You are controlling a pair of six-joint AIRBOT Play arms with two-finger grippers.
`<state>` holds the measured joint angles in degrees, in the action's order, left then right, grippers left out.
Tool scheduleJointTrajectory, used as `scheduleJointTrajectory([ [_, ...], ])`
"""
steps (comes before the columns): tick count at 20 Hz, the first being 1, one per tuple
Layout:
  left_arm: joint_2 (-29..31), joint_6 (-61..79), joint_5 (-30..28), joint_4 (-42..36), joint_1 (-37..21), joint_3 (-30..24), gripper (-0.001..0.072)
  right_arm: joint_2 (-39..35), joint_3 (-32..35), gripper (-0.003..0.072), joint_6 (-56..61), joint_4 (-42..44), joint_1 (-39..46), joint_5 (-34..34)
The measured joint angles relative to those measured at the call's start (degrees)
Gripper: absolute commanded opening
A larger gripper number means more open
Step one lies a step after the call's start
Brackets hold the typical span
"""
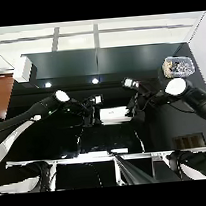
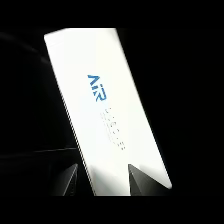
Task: Fold the box and place the chain.
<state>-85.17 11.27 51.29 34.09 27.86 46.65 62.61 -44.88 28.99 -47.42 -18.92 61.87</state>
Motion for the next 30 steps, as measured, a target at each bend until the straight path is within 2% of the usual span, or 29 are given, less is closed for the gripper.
scheduleJointTrajectory([
  [1, 0.00, 0.02, 0.00, -0.02, 0.00, 0.00, 0.0484, -0.68, -0.22, 0.0016, 3.10, 0.59, 1.29, 1.77],
  [5, 0.00, 0.02, -0.02, -0.02, 0.00, -0.02, 0.0484, -1.84, 2.27, 0.0006, 11.02, 8.31, 5.88, 6.69],
  [9, 0.00, 0.04, -0.11, -0.02, 0.00, 0.00, 0.0484, 0.04, 6.21, 0.0007, 13.51, 23.02, 7.48, 4.44],
  [12, 0.00, 0.04, -0.09, -0.02, 0.00, 0.00, 0.0484, 3.87, 7.30, 0.0007, 15.67, 28.68, 7.89, 3.17],
  [15, 0.00, 0.04, -0.09, -0.02, 0.00, -0.02, 0.0484, 7.72, 7.72, 0.0008, 17.11, 30.01, 8.00, 2.38],
  [20, 0.00, 0.11, -0.09, -0.02, 0.00, 0.00, 0.0484, 11.67, 7.89, 0.0009, 20.04, 26.80, 8.04, 1.16],
  [30, 0.02, 0.00, -0.17, 0.00, 0.00, 0.00, 0.0490, 12.76, 7.87, 0.0015, 21.73, 23.89, 7.65, -1.09],
])
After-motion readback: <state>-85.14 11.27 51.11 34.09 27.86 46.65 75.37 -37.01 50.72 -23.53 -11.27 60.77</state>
